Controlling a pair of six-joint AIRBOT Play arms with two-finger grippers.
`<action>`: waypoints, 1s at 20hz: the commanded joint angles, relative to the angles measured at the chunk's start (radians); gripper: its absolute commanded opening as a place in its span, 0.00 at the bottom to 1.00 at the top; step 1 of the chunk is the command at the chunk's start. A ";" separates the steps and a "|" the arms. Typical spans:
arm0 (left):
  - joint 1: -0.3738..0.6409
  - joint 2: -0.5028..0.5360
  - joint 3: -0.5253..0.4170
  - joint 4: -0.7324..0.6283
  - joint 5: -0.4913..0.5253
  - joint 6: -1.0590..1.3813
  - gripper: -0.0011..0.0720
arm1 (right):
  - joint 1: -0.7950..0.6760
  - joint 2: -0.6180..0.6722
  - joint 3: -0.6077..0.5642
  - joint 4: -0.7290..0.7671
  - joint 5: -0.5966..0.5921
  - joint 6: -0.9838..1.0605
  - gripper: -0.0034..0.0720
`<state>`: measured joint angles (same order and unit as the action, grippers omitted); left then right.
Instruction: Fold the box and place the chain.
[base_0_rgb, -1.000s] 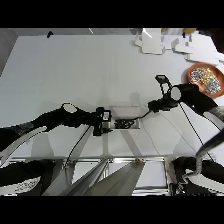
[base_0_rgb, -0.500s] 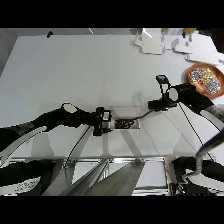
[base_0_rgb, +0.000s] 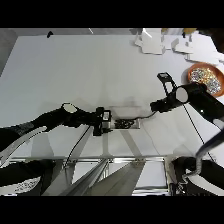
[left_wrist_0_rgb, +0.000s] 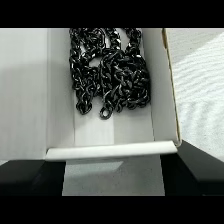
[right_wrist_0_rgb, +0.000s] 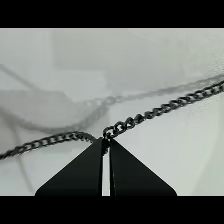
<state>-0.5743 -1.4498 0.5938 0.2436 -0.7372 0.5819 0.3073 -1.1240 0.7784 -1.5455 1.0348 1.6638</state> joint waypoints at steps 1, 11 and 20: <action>-0.001 0.001 0.000 0.000 0.000 0.000 0.30 | 0.083 0.167 0.000 0.016 0.077 -0.021 0.06; -0.001 0.001 0.000 0.000 0.000 0.000 0.30 | 0.398 0.405 0.000 0.208 -0.028 -0.019 0.06; -0.001 0.001 0.000 0.000 0.000 0.000 0.30 | 0.525 0.367 0.000 0.304 -0.254 -0.015 0.06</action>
<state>-0.5743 -1.4498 0.5938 0.2432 -0.7368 0.5819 0.8051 -0.7391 0.7780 -1.2671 0.8352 1.6466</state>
